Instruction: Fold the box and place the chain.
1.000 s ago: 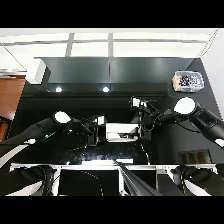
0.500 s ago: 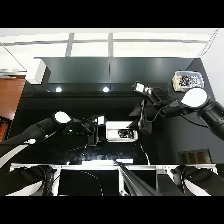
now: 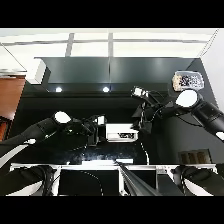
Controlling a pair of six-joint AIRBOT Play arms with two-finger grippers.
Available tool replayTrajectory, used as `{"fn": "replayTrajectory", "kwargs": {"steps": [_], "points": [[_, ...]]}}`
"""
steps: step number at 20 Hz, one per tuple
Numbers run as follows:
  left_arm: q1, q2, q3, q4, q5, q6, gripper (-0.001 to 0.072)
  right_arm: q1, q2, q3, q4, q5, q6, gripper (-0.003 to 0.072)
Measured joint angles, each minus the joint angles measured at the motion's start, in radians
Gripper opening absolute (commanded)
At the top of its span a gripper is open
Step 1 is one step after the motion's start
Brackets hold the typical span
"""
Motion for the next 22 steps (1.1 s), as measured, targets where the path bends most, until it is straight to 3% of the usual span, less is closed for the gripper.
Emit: {"fn": "replayTrajectory", "kwargs": {"steps": [1, 2, 8, 9, 10, 18, 20, 22], "points": [[0.000, 0.000, 0.000, 0.000, 0.000, 0.000, 0.0402, 0.003, -0.002, -0.004, -0.002, 0.005, -0.005, 0.0512], [0.000, 0.000, 0.000, 0.000, 0.000, 0.000, 0.0402, 0.005, -0.004, -0.006, -0.004, 0.006, -0.011, 0.0470], [0.000, 0.000, 0.000, 0.000, 0.000, -0.001, 0.0402, 0.013, -0.008, -0.013, -0.010, 0.018, -0.023, 0.0460], [0.000, 0.000, 0.000, 0.000, 0.000, -0.002, 0.0402, 0.019, -0.008, -0.013, -0.013, 0.019, -0.023, 0.0361], [0.000, 0.000, 0.000, 0.000, 0.000, -0.002, 0.0401, 0.026, -0.008, -0.014, -0.014, 0.024, -0.023, 0.0191], [0.000, 0.000, 0.000, 0.000, 0.000, -0.002, 0.0402, 0.067, -0.008, -0.014, -0.025, 0.027, -0.023, 0.0187], [0.000, 0.000, 0.000, 0.000, 0.000, -0.001, 0.0402, 0.074, -0.008, -0.015, -0.031, 0.027, -0.023, 0.0128], [0.000, 0.000, 0.000, 0.000, 0.000, 0.000, 0.0401, 0.082, -0.008, -0.015, -0.041, 0.028, -0.023, 0.0128]]}}
